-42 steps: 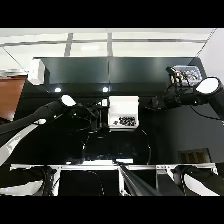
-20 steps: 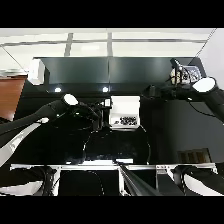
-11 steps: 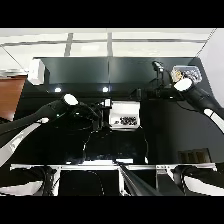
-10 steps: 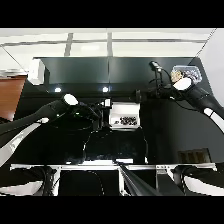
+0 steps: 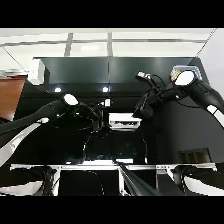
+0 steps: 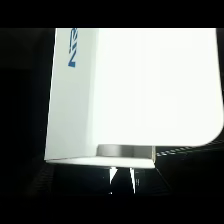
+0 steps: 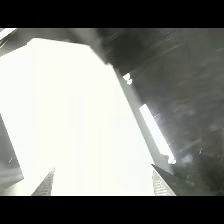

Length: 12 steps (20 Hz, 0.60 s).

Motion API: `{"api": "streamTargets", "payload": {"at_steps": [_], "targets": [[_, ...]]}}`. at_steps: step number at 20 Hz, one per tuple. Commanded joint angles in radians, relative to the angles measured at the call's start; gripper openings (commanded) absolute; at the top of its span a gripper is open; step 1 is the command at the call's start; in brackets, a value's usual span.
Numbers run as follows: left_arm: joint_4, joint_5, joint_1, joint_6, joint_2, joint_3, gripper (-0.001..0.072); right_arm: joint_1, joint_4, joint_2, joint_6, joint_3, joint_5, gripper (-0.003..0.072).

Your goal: Fold the box and place the chain.

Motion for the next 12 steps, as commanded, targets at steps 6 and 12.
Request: {"api": "streamTargets", "payload": {"at_steps": [6,12], "targets": [[0.000,-0.001,0.000,0.000,0.000,0.001,0.0344,0.067,-0.073,0.007,-0.251,-0.060,-0.126,0.0713],[0.000,-0.001,0.000,0.000,0.000,0.001,0.0344,0.077,-0.073,0.008,-0.251,-0.060,-0.122,0.0602]]}}
